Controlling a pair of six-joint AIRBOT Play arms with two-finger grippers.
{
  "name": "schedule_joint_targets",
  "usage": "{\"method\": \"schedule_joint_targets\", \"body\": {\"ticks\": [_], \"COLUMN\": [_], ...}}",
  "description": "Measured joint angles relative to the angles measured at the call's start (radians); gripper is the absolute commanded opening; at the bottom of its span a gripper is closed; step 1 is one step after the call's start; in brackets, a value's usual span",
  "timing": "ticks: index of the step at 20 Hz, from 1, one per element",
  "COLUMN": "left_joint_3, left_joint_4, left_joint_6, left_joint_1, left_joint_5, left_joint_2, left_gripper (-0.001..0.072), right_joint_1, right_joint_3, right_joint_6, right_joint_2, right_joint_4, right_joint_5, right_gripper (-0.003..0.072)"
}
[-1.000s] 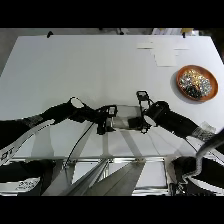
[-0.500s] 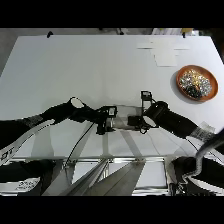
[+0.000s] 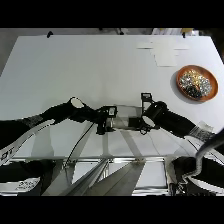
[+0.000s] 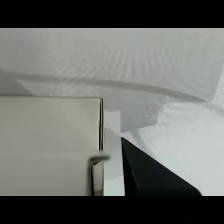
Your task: Fold the box and place the chain.
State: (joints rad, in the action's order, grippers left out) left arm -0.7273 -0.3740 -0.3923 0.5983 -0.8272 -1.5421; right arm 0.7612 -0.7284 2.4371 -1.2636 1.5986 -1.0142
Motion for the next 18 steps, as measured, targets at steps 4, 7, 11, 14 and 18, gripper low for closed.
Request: {"method": "schedule_joint_targets", "body": {"ticks": [4, 7, 11, 14, 18], "left_joint_3": [0.000, 0.000, 0.000, 0.000, 0.000], "left_joint_4": [0.000, 0.000, 0.000, 0.000, 0.000], "left_joint_6": [0.000, 0.000, 0.000, 0.000, 0.000], "left_joint_1": [0.000, 0.000, 0.000, 0.000, 0.000], "left_joint_5": [0.000, 0.000, 0.000, 0.000, 0.000], "left_joint_2": [0.000, 0.000, 0.000, 0.000, 0.000], "left_gripper": [0.0360, 0.0360, 0.0360, 0.0360, 0.0360], "right_joint_1": [0.000, -0.001, -0.037, -0.182, -0.533], "right_joint_3": [0.000, -0.008, -0.119, -0.258, -0.370], "right_joint_6": [-0.159, -0.297, -0.491, -0.631, -0.818], "right_joint_2": [0.059, 0.134, 0.225, 0.248, 0.234], "right_joint_4": [0.011, 0.014, 0.014, 0.058, 0.109], "right_joint_5": [-0.005, -0.058, -0.214, -0.286, -0.270], "right_gripper": [0.0351, 0.0339, 0.0326, 0.0178, 0.0179]}}
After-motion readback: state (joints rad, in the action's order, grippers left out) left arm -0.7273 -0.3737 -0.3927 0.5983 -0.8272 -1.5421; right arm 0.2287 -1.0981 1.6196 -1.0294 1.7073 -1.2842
